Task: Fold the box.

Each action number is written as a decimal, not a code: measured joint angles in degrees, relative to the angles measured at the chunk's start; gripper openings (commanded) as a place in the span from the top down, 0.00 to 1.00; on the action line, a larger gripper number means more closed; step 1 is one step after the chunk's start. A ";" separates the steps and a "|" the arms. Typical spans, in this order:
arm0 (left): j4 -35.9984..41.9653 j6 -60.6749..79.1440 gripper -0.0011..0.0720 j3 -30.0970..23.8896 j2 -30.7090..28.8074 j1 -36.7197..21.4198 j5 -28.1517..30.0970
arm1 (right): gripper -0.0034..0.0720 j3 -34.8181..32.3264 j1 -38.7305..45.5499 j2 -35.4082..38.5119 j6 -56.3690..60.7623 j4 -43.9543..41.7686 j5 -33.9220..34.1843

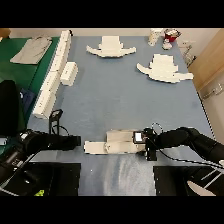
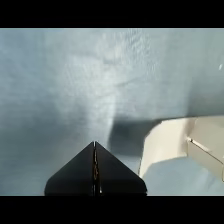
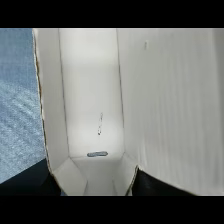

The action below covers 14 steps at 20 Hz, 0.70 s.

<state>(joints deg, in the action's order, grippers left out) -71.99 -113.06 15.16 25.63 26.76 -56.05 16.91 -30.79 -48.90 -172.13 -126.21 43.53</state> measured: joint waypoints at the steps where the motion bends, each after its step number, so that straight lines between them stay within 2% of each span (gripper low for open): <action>1: 3.06 1.79 0.97 -0.74 1.66 -0.22 1.38 | 0.29 0.00 0.00 0.00 0.00 0.00 0.00; 4: 13.29 8.85 0.97 -1.99 7.34 1.46 6.80 | 0.29 0.00 0.00 0.00 0.00 0.00 0.00; 8: 26.91 18.38 0.97 -2.40 13.27 6.88 13.73 | 0.29 0.00 0.00 0.00 0.00 0.00 0.00; 11: 32.22 22.23 0.97 -0.83 14.80 9.88 16.39 | 0.29 0.00 0.00 -0.02 0.00 0.00 -0.02; 14: 33.46 23.87 0.97 1.88 15.04 10.99 17.62 | 0.29 0.00 0.00 0.00 0.02 0.00 0.00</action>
<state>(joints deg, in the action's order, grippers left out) -38.52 -89.19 17.04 40.66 37.76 -38.44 16.91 -30.79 -48.90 -172.11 -126.21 43.53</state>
